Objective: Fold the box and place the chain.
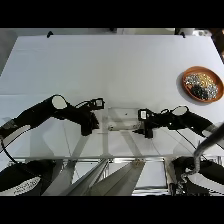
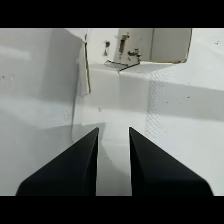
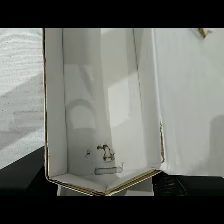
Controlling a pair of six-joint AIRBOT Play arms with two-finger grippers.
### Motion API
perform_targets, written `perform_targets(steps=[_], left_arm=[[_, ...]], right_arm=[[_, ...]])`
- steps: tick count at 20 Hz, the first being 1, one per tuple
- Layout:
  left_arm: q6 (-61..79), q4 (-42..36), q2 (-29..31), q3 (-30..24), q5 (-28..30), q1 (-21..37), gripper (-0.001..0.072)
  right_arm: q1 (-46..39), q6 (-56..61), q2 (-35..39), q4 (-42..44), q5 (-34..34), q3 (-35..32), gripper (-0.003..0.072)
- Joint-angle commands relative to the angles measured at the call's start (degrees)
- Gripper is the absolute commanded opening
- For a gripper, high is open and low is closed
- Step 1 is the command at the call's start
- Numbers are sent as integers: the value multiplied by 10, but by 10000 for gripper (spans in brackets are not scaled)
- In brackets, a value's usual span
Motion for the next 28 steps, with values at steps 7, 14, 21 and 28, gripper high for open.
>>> perform_targets(steps=[7,14,21,28], left_arm=[[105,-4,-6,0,71,-9,234],[186,-28,-6,0,95,-64,289],[184,-30,-6,0,68,-75,267],[184,-53,-7,0,88,-75,104]], right_arm=[[0,0,0,0,0,0,408],[0,0,0,0,0,0,408],[0,0,0,0,0,0,408],[0,0,0,0,0,0,408]])
